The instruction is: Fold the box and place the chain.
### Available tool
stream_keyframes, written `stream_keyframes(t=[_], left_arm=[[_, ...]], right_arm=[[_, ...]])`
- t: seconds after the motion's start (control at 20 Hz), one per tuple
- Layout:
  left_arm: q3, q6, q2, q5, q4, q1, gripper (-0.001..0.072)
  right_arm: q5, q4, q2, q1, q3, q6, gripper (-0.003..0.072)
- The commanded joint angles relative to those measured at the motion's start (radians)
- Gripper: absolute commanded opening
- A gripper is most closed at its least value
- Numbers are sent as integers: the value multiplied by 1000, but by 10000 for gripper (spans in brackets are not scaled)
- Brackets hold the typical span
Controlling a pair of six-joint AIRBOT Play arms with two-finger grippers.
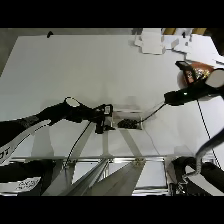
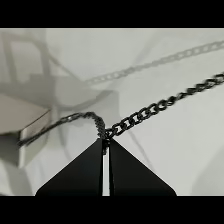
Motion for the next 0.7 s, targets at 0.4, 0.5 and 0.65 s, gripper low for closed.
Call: stream_keyframes(t=[0.4,0.5,0.65], left_arm=[[0,0,1,0,0,0,37],[0,0,1,0,0,0,37],[0,0,1,0,0,0,37]], right_arm=[[143,154,400,300,0,-21,12],[89,223,407,348,0,-22,12],[-36,265,405,426,0,-22,12]])
